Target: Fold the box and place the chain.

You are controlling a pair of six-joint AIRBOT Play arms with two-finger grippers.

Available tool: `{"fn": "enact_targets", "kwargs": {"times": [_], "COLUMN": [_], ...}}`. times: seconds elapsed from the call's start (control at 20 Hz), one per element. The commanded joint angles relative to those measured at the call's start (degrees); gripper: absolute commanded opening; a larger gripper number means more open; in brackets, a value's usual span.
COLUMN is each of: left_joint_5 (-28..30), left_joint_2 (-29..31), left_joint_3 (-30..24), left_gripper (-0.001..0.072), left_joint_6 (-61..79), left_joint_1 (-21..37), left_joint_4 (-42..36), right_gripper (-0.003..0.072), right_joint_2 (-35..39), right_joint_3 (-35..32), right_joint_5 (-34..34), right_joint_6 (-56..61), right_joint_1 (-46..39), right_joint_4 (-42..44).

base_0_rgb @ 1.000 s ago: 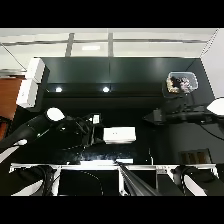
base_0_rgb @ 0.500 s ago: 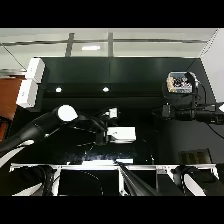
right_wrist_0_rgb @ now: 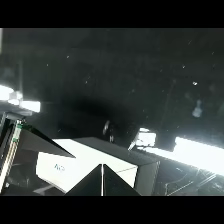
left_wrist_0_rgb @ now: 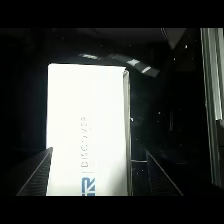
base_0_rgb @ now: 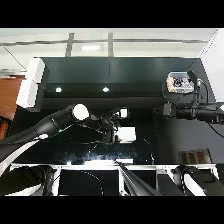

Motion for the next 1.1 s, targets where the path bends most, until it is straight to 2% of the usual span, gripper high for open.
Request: {"fn": "enact_targets", "kwargs": {"times": [0.0, 0.15, 1.05], "left_joint_5": [0.61, 3.21, -0.55], "left_joint_2": [-0.52, -0.55, -1.97], "left_joint_3": [0.22, 0.44, 0.98], "left_gripper": [0.0714, 0.0714, 0.0714], "left_joint_6": [-0.44, -0.44, -3.91], "left_joint_1": [-0.11, -0.11, -0.24], "left_joint_4": [1.07, 0.98, 3.17], "right_gripper": [0.0021, 0.0021, 0.0021], "right_joint_2": [0.02, 0.02, 0.02], "right_joint_3": [0.02, 0.02, 0.02], "right_joint_5": [-0.52, -0.5, -0.5], "right_joint_6": [-0.94, -1.42, -2.4], "right_joint_1": [-0.09, -0.09, -0.09], "right_joint_4": [0.13, 0.13, 0.13]}}
